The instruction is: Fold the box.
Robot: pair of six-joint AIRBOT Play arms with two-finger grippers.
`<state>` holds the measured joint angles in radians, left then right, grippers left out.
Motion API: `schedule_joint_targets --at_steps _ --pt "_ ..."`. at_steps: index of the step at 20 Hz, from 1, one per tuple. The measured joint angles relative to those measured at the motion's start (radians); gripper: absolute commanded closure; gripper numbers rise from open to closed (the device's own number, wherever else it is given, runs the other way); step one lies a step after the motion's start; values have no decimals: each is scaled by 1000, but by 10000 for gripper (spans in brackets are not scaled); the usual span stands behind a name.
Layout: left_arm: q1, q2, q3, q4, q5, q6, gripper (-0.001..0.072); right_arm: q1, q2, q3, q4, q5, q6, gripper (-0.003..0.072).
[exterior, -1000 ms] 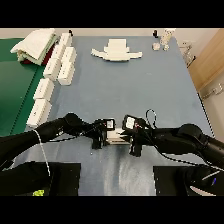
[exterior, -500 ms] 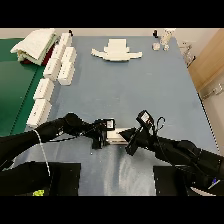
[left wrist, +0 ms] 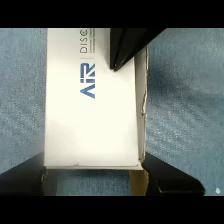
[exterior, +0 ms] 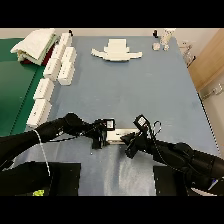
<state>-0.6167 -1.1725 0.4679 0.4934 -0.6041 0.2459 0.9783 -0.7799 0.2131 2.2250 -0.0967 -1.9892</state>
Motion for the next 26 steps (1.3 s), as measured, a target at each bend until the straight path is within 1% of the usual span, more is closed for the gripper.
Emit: schedule_joint_targets --at_steps 12,15,20,23,26 --pt "-1 0 0 0 0 0 199 0 -17 -14 -10 -4 15 675" --pt "-1 0 0 0 0 0 198 0 -8 -6 -24 -21 15 675" --pt "-1 0 0 0 0 -1 198 -8 48 19 -101 -55 14 670" --pt "-1 0 0 0 0 -1 199 -33 80 51 -166 -35 14 670" --pt "-1 0 0 0 0 -1 199 -82 92 114 -250 -92 14 670"
